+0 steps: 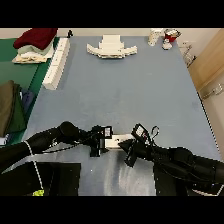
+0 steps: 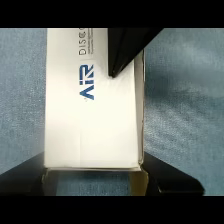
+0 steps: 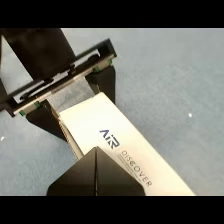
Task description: Fold the box.
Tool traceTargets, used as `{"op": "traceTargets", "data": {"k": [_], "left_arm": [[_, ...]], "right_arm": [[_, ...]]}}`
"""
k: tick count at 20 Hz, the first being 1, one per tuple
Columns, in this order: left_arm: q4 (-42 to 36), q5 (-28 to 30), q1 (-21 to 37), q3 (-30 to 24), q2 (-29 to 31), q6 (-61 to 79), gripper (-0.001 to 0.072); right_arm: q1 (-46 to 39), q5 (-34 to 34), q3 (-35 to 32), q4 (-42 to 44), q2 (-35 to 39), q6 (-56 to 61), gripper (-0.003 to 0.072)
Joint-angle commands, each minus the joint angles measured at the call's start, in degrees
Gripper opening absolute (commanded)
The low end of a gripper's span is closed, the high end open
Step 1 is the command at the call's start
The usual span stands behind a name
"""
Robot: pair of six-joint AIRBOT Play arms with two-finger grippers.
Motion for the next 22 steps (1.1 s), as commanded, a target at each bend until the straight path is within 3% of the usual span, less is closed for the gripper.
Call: {"op": "traceTargets", "data": {"k": [1,10,19,22], "left_arm": [[0.0,0.0,0.0,0.1,0.0,0.0,0.0444],[0.0,0.0,0.0,0.1,0.0,0.0,0.0443],[0.0,0.0,0.0,0.1,0.0,0.0,0.0444],[0.0,0.0,0.0,0.1,0.0,0.0,0.0444]], "right_arm": [[0.7,-1.1,-0.5,0.2,-2.9,0.8,0.0003],[0.7,-1.0,-0.2,0.2,-3.7,1.2,0.0003],[-0.2,-0.9,0.4,-2.8,5.5,1.1,0.0004],[-3.6,-5.6,2.1,-6.8,6.0,1.1,0.0004]]}}
